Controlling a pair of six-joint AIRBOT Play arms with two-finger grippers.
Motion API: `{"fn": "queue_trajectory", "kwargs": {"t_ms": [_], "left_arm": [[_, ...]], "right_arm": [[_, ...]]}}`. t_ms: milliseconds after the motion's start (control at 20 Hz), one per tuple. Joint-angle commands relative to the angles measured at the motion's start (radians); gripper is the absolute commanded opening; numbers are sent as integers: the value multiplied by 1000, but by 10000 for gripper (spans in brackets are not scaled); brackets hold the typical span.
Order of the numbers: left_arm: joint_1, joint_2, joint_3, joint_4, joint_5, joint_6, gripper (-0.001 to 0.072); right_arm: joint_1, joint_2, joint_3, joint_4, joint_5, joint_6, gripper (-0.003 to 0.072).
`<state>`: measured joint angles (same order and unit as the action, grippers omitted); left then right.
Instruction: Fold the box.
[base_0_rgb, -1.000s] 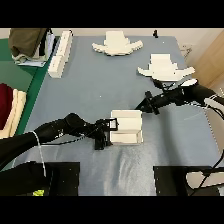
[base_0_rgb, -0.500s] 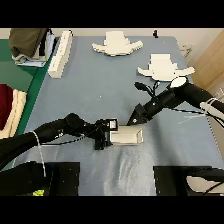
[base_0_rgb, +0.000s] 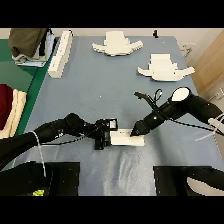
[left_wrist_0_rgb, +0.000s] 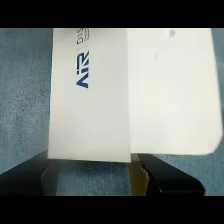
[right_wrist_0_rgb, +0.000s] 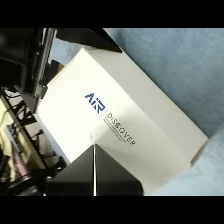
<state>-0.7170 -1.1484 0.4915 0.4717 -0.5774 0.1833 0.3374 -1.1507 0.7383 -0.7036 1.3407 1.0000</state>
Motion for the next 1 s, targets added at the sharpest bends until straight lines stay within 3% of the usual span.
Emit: {"fn": "queue_trajectory", "kwargs": {"t_ms": [0, 350, 550, 650, 750, 850, 950], "left_arm": [[0, 0, 0, 0, 0, 0, 430], [0, 0, 0, 0, 0, 0, 430], [0, 0, 0, 0, 0, 0, 430], [0, 0, 0, 0, 0, 0, 430], [0, 0, 0, 0, 0, 0, 430], [0, 0, 0, 0, 0, 0, 430], [0, 0, 0, 0, 0, 0, 430]], "right_arm": [[64, 74, -75, -31, -177, -149, 2], [320, 267, -121, -266, -542, -223, 2], [429, 273, -121, -370, -633, -328, 2], [482, 274, -128, -399, -636, -369, 88], [515, 286, -168, -423, -658, -385, 106], [519, 303, -214, -411, -686, -428, 274], [519, 313, -227, -411, -695, -438, 300]]}}
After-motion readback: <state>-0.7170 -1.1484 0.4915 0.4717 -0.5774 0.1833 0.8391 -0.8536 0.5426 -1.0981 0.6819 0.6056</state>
